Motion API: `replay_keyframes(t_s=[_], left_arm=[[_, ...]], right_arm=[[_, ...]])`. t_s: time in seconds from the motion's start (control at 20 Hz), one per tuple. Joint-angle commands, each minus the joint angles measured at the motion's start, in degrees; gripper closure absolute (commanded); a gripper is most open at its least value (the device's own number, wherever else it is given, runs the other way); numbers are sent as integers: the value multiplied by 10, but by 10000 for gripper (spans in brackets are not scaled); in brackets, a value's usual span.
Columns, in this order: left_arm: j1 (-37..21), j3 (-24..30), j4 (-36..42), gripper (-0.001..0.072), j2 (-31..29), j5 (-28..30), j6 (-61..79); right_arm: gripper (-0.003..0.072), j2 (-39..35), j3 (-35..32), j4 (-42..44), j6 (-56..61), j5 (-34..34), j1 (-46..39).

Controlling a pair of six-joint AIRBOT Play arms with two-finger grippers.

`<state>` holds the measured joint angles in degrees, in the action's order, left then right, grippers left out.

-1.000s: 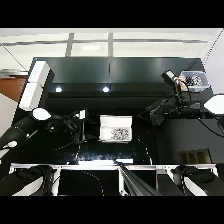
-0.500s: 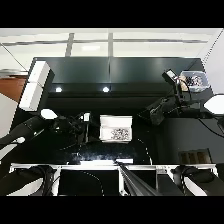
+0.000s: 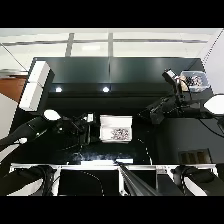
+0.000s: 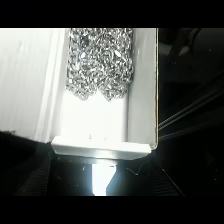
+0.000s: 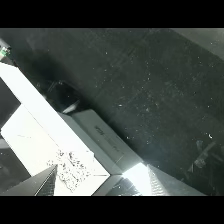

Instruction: Fold the box and place the chain.

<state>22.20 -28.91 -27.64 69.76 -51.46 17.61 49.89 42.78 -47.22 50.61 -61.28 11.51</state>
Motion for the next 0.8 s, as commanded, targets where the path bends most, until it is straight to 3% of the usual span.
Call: replay_keyframes(t_s=[0.0,0.3,0.4,0.5,0.55,0.6,0.65,0.75], left_arm=[[16,-3,-2,7,1,16,-1],[26,-8,-4,16,7,20,-2],[26,-8,-4,57,7,21,-2],[26,-8,-4,159,7,22,-3],[26,-8,-4,160,7,22,-3],[26,-8,-4,170,7,22,-3],[26,-8,-4,229,7,22,-3],[26,-8,-4,235,7,22,-3]], right_arm=[[56,0,0,0,0,0,0],[56,0,0,-1,0,1,0],[56,0,0,-3,0,1,0],[54,0,0,-2,25,6,0],[-31,0,0,-1,48,15,1],[-32,1,0,1,53,31,4],[-32,2,0,3,53,59,11],[-32,10,8,2,53,115,29]])
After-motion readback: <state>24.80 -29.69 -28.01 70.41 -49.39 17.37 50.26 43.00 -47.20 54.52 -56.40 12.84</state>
